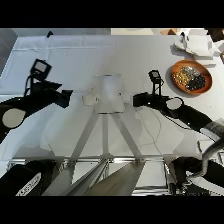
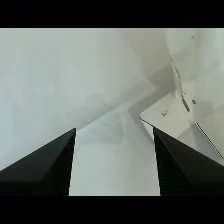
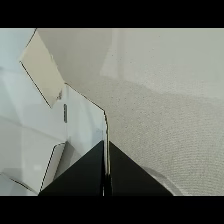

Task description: Fold the box and place the chain.

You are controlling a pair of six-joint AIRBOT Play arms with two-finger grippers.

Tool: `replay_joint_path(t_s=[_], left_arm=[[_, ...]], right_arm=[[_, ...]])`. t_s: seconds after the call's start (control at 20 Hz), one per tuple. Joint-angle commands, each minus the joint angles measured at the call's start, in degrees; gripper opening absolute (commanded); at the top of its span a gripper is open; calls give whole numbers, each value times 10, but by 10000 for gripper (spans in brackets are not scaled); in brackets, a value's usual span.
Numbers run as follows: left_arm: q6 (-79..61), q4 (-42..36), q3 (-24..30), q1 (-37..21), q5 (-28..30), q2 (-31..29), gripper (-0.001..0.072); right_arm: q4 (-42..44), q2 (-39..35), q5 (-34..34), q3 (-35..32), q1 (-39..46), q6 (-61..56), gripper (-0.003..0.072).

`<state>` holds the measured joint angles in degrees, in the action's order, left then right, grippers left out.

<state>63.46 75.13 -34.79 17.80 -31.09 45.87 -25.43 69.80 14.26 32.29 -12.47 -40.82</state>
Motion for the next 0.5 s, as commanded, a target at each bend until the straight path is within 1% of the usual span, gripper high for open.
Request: replay_joint_path(t_s=[0.0,0.05,0.15,0.3,0.35,0.45], left_arm=[[-80,-28,-58,23,-58,79,542],[-104,-61,-80,21,-83,110,583],[-151,-128,-120,2,-123,161,589],[-189,-236,-181,-61,-198,226,589],[-189,-259,-204,-87,-234,251,589],[-193,-267,-250,-121,-297,300,592]], right_arm=[[0,0,0,0,-1,0,9],[0,0,0,0,-1,0,9],[0,0,0,0,-1,0,9],[0,0,0,0,-1,0,9],[0,0,0,0,-1,0,9],[0,0,0,0,-1,0,9]])
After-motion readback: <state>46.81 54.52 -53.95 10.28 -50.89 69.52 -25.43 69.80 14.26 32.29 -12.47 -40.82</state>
